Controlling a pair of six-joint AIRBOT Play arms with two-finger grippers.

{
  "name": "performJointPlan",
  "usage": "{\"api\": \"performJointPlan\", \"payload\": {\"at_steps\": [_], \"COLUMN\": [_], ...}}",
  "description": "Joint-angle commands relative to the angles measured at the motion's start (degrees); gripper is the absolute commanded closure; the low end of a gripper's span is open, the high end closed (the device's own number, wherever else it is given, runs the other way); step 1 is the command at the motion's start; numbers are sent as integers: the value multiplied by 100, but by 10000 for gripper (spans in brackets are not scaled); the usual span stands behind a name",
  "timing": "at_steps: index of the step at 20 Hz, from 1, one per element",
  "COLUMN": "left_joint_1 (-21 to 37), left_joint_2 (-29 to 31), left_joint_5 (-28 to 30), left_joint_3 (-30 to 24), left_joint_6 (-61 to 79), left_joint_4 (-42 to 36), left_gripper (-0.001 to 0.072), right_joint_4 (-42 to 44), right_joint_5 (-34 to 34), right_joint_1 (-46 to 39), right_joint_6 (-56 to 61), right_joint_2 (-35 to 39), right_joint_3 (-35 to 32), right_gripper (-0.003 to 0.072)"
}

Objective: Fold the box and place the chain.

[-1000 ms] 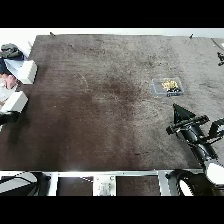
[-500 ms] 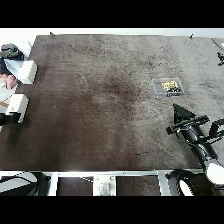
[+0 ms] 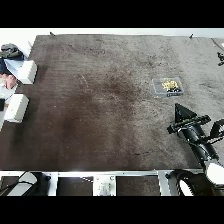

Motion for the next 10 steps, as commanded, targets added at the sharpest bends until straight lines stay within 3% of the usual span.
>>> {"api": "performJointPlan", "payload": {"at_steps": [1, 2, 5, 6, 7, 10], "left_joint_1": [4, 4, -50, -177, -391, -1351], "left_joint_2": [629, 737, 942, 977, 1027, 1268], "left_joint_5": [-337, -433, -1250, -1453, -1502, -573], "left_joint_3": [105, 105, 105, 105, 105, 96], "left_joint_6": [116, 199, 516, 636, 813, 852], "left_joint_4": [-1093, -1469, -2380, -2577, -2680, -2726], "left_gripper": [11, 12, 418, 601, 689, 703], "right_joint_4": [-2, -2, -2, -2, -2, -2], "right_joint_5": [-20, -22, -20, -26, -28, -59], "right_joint_1": [-2, -2, -2, -2, -2, -2], "right_joint_6": [-2, -2, -2, -2, -2, 0], "right_joint_2": [2, 2, 2, 2, 2, 2], "right_joint_3": [0, 0, 0, 0, 0, 0], "right_gripper": [701, 701, 701, 701, 701, 701]}}
